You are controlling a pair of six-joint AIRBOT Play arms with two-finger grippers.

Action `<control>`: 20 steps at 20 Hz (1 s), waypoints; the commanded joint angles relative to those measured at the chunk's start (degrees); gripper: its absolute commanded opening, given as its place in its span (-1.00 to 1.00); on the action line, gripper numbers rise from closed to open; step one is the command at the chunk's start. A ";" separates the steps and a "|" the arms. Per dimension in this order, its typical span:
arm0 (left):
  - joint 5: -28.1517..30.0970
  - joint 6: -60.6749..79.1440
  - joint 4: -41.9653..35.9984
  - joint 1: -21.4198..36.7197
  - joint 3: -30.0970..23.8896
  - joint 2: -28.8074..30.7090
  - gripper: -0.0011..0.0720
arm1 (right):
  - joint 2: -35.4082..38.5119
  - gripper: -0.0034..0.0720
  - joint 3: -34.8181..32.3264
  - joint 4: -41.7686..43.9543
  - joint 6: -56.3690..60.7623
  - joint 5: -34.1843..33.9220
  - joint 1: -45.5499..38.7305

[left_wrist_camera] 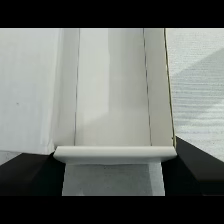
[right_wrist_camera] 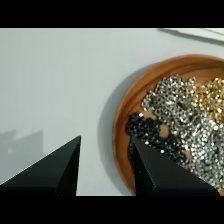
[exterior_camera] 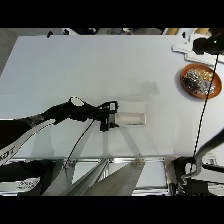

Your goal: Fold the box and place the chain.

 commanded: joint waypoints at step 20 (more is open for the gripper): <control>0.00 0.00 0.00 0.00 0.02 0.00 -0.74 | -20.37 -0.50 1.27 1.44 -5.66 10.16 -7.54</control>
